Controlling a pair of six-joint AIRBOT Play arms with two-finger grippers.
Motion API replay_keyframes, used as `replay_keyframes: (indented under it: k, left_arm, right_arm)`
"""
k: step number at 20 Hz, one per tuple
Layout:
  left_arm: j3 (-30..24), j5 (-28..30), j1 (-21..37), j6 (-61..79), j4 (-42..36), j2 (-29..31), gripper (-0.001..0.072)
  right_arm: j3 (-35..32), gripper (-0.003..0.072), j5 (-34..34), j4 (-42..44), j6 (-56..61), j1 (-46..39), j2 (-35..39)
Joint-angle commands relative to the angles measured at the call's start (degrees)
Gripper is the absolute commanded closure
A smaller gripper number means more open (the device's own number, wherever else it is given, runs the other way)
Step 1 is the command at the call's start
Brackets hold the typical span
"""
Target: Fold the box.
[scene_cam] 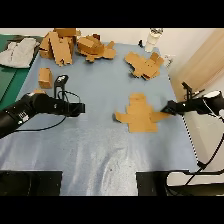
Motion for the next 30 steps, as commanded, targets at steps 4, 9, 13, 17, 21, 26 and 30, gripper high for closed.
replay_keyframes:
  k: [4, 9, 13, 17, 21, 26, 30]
  left_arm:
    - [-0.02, -9.88, 14.4, 26.43, -25.99, -1.46, 0.0496]
    - [-0.02, -21.92, 22.05, 41.16, -40.39, -7.04, 0.0385]
    - [-0.02, -22.47, 21.9, 44.13, -40.79, -11.52, 0.0174]
    - [-0.02, -24.28, 21.2, 45.46, -45.31, -18.05, 0.01]
    - [0.0, -24.11, 15.74, 50.88, -51.58, -22.8, 0.0101]
    - [0.0, -22.58, 10.71, 59.65, -62.84, -27.02, 0.0119]
    - [0.0, -22.45, 10.47, 63.34, -67.14, -28.81, 0.012]
  right_arm:
    - [-9.75, 0.0686, -10.69, 10.84, -3.15, 23.61, 5.29]
    - [-20.83, 0.0685, -21.86, 8.96, -2.51, 34.73, 13.62]
    - [-28.63, 0.0685, -29.55, 8.83, -2.05, 35.47, 22.03]
    - [-31.32, 0.0685, -29.68, 6.23, -0.15, 35.47, 26.67]
    - [-31.5, 0.0685, -29.62, 6.08, -0.15, 35.67, 26.8]
    - [-31.93, 0.0685, -29.7, 6.05, -0.17, 39.21, 26.8]
    - [-32.15, 0.0685, -29.99, 6.01, -0.17, 40.06, 26.6]
